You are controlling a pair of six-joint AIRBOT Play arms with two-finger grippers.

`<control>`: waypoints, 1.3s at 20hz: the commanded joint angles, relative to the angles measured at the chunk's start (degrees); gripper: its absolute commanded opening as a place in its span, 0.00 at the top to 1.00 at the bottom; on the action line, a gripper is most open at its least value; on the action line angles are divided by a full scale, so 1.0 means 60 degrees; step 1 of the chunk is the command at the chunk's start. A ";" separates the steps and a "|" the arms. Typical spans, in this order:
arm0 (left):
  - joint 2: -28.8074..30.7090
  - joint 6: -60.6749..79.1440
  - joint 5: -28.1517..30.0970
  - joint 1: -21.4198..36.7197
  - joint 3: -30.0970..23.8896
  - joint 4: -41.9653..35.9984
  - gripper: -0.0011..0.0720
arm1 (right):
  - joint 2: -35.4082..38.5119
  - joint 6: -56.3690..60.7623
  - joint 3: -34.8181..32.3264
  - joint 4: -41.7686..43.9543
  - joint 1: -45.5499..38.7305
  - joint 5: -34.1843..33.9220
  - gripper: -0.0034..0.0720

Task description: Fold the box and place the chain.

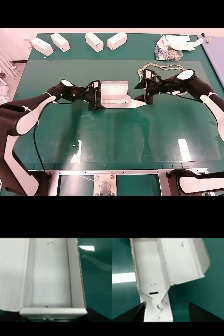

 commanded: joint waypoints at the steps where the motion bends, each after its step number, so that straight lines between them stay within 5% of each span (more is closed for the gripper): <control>1: -0.0004 0.0000 -0.0004 -0.0004 0.0007 0.0007 0.34 | -0.0076 -0.0739 -0.0419 -0.0120 -0.0080 0.0011 0.14; 8: -0.0004 0.0000 0.0004 -0.0004 0.0007 0.0007 0.34 | -0.0776 -0.1880 -0.0412 0.0619 -0.0062 -0.0011 0.18; 11: -0.0004 0.0004 0.0004 -0.0004 0.0004 0.0007 0.34 | -0.0907 -0.2401 -0.0397 0.1151 -0.0062 -0.0022 0.38; 16: -0.0004 0.0000 0.0007 -0.0004 0.0007 0.0007 0.34 | -0.1264 -0.2688 -0.0368 0.1818 -0.0022 -0.0022 0.41; 18: -0.0004 0.0004 0.0004 -0.0004 0.0007 0.0007 0.34 | -0.1351 -0.2685 -0.0372 0.1887 0.0098 -0.0022 0.56; 26: -0.0004 0.0000 0.0000 -0.0004 0.0007 0.0007 0.34 | -0.1566 -0.3082 -0.0368 0.2885 0.0703 -0.0477 0.55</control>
